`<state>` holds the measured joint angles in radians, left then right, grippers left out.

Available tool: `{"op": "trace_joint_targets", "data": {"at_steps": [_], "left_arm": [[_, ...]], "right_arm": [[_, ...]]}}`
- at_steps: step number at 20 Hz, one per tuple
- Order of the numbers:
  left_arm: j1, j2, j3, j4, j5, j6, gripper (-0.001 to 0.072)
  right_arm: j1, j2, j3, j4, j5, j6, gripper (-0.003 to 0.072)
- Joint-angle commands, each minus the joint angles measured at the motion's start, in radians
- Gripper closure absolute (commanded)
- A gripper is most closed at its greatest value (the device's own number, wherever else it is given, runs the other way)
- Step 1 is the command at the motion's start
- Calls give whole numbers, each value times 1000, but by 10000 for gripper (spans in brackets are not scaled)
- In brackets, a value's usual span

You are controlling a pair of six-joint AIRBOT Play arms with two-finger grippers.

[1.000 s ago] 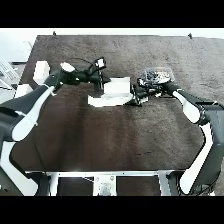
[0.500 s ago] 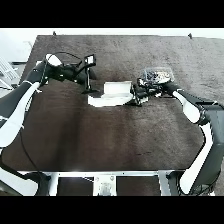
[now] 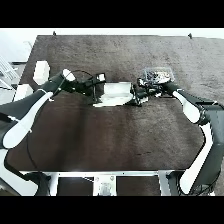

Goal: Fold the box and place the chain.

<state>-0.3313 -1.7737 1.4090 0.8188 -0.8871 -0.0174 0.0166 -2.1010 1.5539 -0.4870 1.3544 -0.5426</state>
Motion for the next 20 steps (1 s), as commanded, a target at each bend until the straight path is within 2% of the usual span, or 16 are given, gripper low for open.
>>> {"op": "trace_joint_targets", "data": {"at_steps": [1, 5, 6, 7, 14, 15, 16, 20], "left_arm": [[-19, -36, -9, 13, 35, 4, 100], [-19, -39, -9, 12, 40, 19, 107], [-19, -39, -9, 12, 41, 21, 212], [-19, -39, -9, 12, 41, 33, 260], [-19, -40, -9, 11, 41, 45, 265], [-19, -40, -9, 11, 40, 45, 338], [-19, -40, -9, 11, 40, 47, 483], [-19, -40, -9, -2, 38, 53, 489]], "right_arm": [[1, 0, 0, 0, 0, 0, 208], [1, 0, 0, 0, 0, 0, 208], [1, 0, 0, 0, 0, 0, 208], [1, 0, 0, 0, 0, 0, 208], [1, 0, 0, 0, 0, 0, 208], [1, 0, 0, 0, 0, 0, 208], [1, 0, 0, 0, 0, 0, 208], [1, 0, 0, 0, 0, 0, 208]]}}
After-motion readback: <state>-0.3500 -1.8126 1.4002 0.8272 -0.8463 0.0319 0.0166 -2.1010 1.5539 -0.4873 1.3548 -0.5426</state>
